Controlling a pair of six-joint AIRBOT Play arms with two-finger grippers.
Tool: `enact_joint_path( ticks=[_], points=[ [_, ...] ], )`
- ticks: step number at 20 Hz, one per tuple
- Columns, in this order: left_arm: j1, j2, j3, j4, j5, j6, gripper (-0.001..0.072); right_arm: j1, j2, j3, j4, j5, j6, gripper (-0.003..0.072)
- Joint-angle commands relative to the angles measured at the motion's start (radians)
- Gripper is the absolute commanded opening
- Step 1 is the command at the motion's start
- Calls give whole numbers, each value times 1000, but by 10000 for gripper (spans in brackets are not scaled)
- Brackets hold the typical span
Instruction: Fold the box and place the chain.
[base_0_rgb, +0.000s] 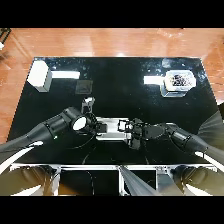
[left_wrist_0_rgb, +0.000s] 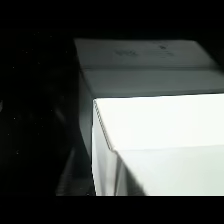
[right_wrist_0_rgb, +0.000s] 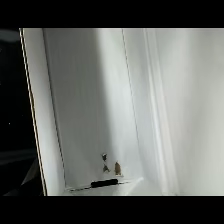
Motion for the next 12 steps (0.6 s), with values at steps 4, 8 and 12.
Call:
enact_joint_path(
  ticks=[4,8,12],
  points=[
    [-18,-53,63,17,-94,-8,313,0,-1,0,1,0,0,63],
    [-32,-56,68,51,-93,-41,305,0,-1,0,1,-3,0,63],
    [-44,-65,70,87,-81,-62,254,0,-1,0,1,-3,0,63]
  ],
)
